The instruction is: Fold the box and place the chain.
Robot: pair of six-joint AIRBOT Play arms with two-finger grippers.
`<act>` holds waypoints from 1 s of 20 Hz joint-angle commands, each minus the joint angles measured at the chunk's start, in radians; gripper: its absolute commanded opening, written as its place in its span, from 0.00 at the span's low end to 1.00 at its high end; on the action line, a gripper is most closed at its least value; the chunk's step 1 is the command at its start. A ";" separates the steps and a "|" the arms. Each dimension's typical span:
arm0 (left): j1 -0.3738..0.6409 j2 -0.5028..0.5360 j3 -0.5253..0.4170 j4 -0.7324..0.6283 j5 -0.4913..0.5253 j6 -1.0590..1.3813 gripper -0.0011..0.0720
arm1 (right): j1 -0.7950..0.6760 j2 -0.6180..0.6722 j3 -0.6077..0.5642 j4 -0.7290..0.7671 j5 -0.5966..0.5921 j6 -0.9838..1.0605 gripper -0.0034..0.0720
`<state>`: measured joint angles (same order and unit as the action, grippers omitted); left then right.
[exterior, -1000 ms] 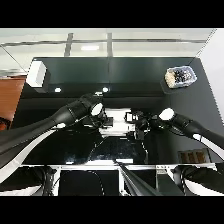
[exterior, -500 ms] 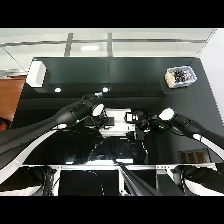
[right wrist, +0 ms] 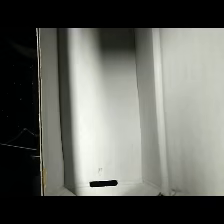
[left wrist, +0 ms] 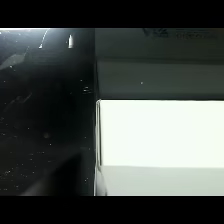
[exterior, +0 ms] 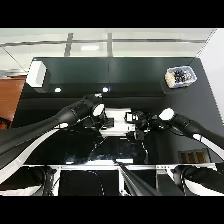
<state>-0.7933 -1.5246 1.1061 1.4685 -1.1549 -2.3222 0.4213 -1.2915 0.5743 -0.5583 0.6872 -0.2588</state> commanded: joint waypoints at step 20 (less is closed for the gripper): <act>0.001 -0.003 0.002 -0.011 0.021 0.048 0.05 | -0.010 0.174 -0.001 -0.194 0.088 0.158 0.33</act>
<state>-0.7933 -1.5269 1.1076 1.4570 -1.1339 -2.2791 0.4122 -1.1191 0.5743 -0.7929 0.7719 -0.0998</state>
